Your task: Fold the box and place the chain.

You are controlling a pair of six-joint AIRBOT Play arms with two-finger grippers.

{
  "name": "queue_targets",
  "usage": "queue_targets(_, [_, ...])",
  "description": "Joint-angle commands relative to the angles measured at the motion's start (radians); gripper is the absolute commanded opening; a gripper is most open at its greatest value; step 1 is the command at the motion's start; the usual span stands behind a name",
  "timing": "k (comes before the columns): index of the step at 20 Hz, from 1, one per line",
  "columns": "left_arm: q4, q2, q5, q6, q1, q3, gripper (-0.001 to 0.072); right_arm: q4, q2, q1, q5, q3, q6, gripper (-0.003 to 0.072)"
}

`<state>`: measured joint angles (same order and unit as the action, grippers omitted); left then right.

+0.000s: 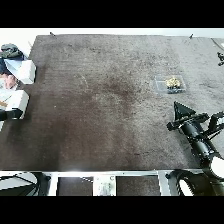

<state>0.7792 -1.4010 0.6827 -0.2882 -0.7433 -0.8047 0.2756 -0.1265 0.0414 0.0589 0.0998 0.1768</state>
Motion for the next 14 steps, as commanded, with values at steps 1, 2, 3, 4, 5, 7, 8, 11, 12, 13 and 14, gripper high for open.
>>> queue_targets(1, [0.011, 0.000, 0.042, -0.022, 0.000, -0.022, 0.0720, 0.000, 0.000, -0.001, 0.000, -0.001, 0.000, -0.0012])
queue_targets(2, [0.011, 0.000, 0.048, -0.038, 0.000, -0.033, 0.0720, 0.000, 0.000, -0.001, 0.000, -0.001, 0.000, -0.0012])
queue_targets(3, [0.016, 0.000, 0.056, -0.046, 0.000, -0.045, 0.0720, 0.000, 0.000, -0.001, 0.000, -0.001, 0.000, -0.0012])
queue_targets(4, [0.018, 0.000, 0.063, -0.053, 0.000, -0.061, 0.0720, 0.000, 0.000, -0.001, 0.000, -0.001, 0.000, -0.0012])
queue_targets(5, [0.019, 0.000, 0.077, -0.053, 0.000, -0.083, 0.0720, 0.000, 0.000, -0.001, 0.000, -0.001, 0.000, -0.0012])
queue_targets(7, [0.018, 0.021, 0.116, -0.058, 0.000, -0.139, 0.0720, 0.000, 0.000, -0.001, 0.000, -0.001, 0.000, -0.0012])
queue_targets(8, [0.016, 0.040, 0.127, -0.064, 0.000, -0.166, 0.0720, 0.000, 0.000, -0.001, 0.000, -0.001, 0.000, -0.0012])
queue_targets(11, [-0.003, 0.131, 0.153, -0.080, 0.000, -0.243, 0.0719, 0.000, 0.000, -0.001, 0.000, -0.001, 0.000, -0.0012])
queue_targets(12, [-0.031, 0.162, 0.175, -0.079, 0.000, -0.261, 0.0718, 0.000, 0.000, -0.001, 0.000, -0.001, 0.000, -0.0012])
queue_targets(13, [-0.078, 0.192, 0.205, -0.079, 0.000, -0.275, 0.0697, 0.000, 0.000, -0.001, 0.000, -0.001, 0.000, -0.0012])
queue_targets(14, [-0.129, 0.214, 0.232, -0.077, 0.000, -0.282, 0.0509, 0.000, 0.000, -0.001, 0.000, -0.001, 0.000, -0.0012])
